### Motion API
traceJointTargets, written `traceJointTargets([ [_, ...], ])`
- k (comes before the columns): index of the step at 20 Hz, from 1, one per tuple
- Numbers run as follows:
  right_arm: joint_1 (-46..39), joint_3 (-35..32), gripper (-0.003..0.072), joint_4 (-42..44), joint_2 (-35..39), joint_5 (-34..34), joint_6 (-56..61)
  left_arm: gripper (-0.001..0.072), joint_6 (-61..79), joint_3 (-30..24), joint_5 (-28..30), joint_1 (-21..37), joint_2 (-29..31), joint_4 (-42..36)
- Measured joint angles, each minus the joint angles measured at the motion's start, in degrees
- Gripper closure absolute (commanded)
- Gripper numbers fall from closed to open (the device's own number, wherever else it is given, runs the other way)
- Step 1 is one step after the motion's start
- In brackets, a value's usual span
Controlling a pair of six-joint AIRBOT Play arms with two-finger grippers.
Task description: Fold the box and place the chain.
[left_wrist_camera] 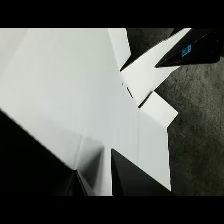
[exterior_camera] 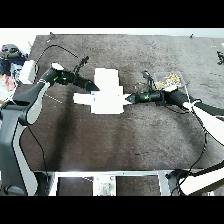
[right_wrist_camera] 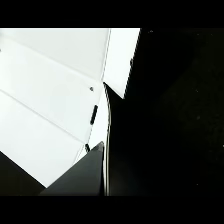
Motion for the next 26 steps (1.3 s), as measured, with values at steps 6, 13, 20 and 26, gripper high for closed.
traceJointTargets([
  [6, 0.0, -0.1, 0.0332, -5.7, 0.0, 0.3, -4.0, 0.0698, 5.0, 0.0, -1.9, -0.1, 0.0, -0.3],
  [13, -5.1, 0.2, 0.0332, -5.8, 4.1, 0.0, -5.7, 0.07, 19.7, 0.0, -3.3, 0.0, 0.0, -1.0],
  [20, -9.4, 0.3, 0.0332, -5.3, 10.5, 0.2, -5.7, 0.0701, 38.5, -0.8, -1.6, 0.0, 0.0, -4.6],
  [26, -9.9, 0.3, 0.0332, -5.1, 11.4, 0.2, -5.7, 0.0701, 48.9, -5.1, 3.4, 0.0, -0.1, -7.9],
])
